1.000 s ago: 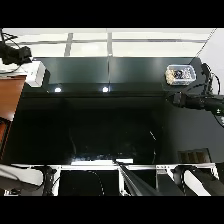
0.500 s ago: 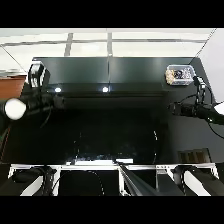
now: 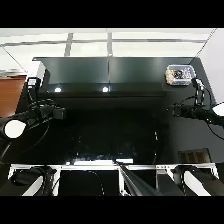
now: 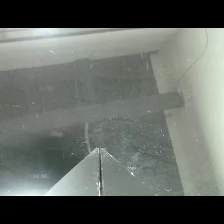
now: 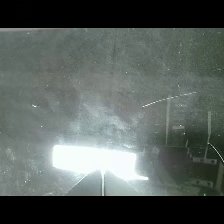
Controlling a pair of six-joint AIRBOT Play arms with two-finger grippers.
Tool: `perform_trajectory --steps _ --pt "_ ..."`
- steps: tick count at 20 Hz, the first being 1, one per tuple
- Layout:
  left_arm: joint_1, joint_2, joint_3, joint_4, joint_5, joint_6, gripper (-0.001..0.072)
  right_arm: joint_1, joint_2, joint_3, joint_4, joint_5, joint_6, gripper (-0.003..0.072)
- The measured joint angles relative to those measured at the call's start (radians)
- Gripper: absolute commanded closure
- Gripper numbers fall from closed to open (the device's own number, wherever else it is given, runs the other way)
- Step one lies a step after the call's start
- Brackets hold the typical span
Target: Fold the box and place the chain.
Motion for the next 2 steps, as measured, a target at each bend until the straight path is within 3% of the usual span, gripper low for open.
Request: perform_trajectory --steps 2 --pt "0.0 0.002 -0.003 0.0 0.0 0.0 0.0682 0.0 0.0 0.0 0.0 0.0 0.0 0.0671"
